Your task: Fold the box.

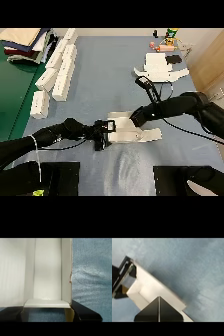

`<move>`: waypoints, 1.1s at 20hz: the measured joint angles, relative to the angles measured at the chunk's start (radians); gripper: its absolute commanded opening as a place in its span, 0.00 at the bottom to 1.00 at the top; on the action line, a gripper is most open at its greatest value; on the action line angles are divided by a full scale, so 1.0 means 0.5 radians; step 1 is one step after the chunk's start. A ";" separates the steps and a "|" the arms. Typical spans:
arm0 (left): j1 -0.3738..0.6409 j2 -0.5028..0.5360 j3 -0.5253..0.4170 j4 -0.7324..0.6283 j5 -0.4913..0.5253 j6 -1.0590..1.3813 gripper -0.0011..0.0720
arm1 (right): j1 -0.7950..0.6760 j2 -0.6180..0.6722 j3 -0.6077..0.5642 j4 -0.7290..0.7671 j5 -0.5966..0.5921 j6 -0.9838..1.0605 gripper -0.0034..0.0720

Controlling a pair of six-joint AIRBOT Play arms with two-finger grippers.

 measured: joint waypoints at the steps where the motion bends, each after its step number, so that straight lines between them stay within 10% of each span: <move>1: 0.000 0.000 0.000 0.000 0.000 0.000 0.65 | 0.000 0.076 -0.024 -0.053 -0.056 -0.028 0.05; 2: 0.000 0.000 0.000 0.000 0.000 0.000 0.65 | -0.001 0.152 -0.057 -0.105 -0.128 -0.086 0.14; 4: 0.000 0.000 0.000 0.000 0.000 0.000 0.65 | -0.001 0.280 -0.133 -0.167 -0.253 -0.233 0.63; 5: 0.000 0.000 0.000 0.000 0.000 -0.001 0.65 | 0.000 0.326 -0.170 -0.190 -0.300 -0.308 0.67; 18: 0.000 0.000 0.000 0.000 0.000 -0.002 0.65 | 0.010 0.050 -0.405 -0.430 -0.089 -1.323 0.81; 22: 0.000 0.000 0.000 0.000 0.000 -0.004 0.65 | 0.010 -0.033 -0.409 -0.407 0.040 -1.540 0.48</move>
